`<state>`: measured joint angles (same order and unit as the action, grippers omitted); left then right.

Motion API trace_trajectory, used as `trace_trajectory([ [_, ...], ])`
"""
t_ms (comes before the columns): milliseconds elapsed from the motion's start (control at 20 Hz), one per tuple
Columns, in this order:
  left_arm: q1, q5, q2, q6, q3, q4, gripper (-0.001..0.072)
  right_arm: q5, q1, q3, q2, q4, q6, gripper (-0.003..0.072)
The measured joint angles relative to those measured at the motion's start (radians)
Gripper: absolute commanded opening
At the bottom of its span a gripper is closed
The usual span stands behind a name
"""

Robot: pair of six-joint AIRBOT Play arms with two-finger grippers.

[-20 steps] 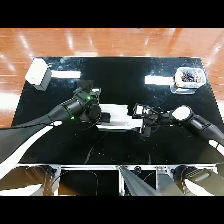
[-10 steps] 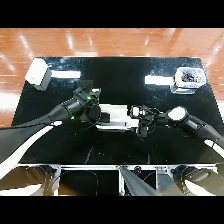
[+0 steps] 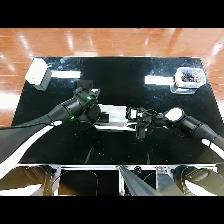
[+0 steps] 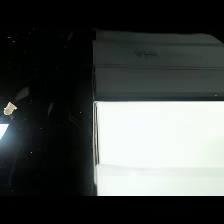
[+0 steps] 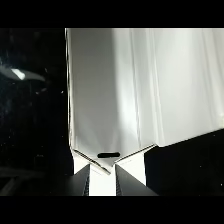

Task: Fold the box and place the chain.

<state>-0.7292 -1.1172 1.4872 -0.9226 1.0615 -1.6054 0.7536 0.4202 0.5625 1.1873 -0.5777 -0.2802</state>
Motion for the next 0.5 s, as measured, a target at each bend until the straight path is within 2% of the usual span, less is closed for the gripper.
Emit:
trace_trajectory([
  [500,-0.003,-0.006,0.000,0.001,0.000,0.000,0.0016,-0.060,0.063,0.000,0.042,0.134,-0.075,0.0186],
])
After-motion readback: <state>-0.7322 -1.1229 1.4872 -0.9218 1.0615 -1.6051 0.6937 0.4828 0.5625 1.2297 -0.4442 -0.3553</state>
